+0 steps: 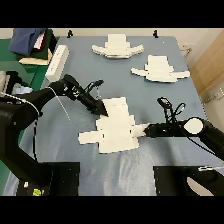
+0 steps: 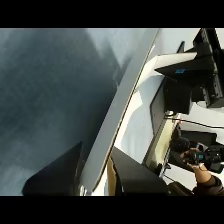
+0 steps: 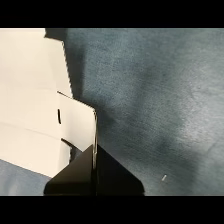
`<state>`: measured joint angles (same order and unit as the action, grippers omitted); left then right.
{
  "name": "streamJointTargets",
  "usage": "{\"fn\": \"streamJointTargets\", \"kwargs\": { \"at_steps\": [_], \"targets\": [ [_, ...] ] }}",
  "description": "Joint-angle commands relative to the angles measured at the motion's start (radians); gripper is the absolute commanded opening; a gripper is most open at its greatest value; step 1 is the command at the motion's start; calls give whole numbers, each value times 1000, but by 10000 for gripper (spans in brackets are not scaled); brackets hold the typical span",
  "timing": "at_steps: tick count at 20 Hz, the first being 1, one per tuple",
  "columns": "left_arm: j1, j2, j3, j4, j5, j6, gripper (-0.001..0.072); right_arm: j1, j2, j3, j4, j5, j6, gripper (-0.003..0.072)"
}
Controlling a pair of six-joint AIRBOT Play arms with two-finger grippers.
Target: Fold the box.
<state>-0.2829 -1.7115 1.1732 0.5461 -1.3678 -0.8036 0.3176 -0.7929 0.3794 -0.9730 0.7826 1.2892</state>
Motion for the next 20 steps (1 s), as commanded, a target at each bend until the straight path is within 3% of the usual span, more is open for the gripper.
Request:
{"fn": "streamJointTargets", "kwargs": {
  "at_steps": [1, 2, 11, 12, 13, 14, 15, 16, 17, 20],
  "targets": [
    [-2, -3, 4, 0, -14, 56, 66, 1, 1, 0, 0, 1, 0, 1],
    [-2, -3, 4, 0, -16, 77, 15, 1, 1, 0, 0, 1, 0, 1],
    [-2, -3, 33, 0, -9, 134, 17, 0, 2, 8, 1, 2, 1, 1],
    [-3, -3, 34, -1, -8, 134, 59, 0, 2, 8, 1, 2, 1, 1],
    [-4, -3, 34, 0, 0, 129, 357, 0, 2, 8, 1, 3, 1, 1],
    [-6, -3, 34, -1, 10, 116, 450, 0, 2, 8, 1, 3, 1, 1],
    [-7, -3, 35, 0, 15, 116, 449, 0, 2, 8, 1, 3, 1, 1],
    [-9, -3, 35, 0, 17, 116, 334, 0, 2, 8, 1, 3, 1, 1],
    [-11, -3, 35, -1, 18, 127, 286, 0, 2, 8, 1, 3, 1, 1],
    [-22, -3, 35, 0, 18, 136, 269, 0, 2, 8, 1, 3, 1, 1]
  ]
}}
